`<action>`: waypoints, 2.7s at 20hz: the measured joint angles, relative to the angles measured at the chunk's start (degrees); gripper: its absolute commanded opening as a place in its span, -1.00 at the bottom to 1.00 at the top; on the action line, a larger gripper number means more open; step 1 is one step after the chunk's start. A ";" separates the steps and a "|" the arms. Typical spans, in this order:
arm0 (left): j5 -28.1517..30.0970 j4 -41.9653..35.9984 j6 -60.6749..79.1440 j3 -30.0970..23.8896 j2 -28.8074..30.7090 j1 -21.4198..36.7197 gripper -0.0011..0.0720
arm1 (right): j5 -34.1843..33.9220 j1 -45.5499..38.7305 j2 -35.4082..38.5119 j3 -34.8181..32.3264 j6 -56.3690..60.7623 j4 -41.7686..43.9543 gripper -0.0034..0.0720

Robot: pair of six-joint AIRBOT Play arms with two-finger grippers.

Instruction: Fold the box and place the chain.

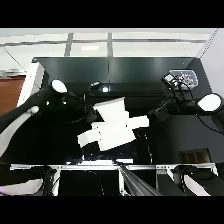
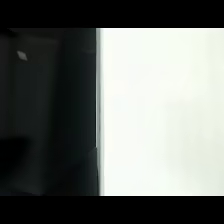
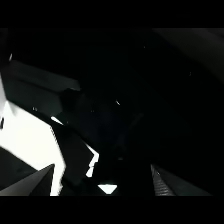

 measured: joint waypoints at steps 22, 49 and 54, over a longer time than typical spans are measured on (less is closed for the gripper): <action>18.78 -3.58 31.71 -2.19 -2.43 -6.56 -0.89 | -11.72 18.08 -6.25 -14.58 -41.42 11.08 0.98; 13.55 -0.74 31.82 -2.16 -2.47 -6.60 -0.89 | -8.66 12.24 -10.91 -10.16 -56.06 29.22 0.98; 14.08 -0.11 31.80 -2.16 -2.47 -6.78 -0.89 | -9.11 12.48 -14.64 -11.10 -61.00 30.47 0.98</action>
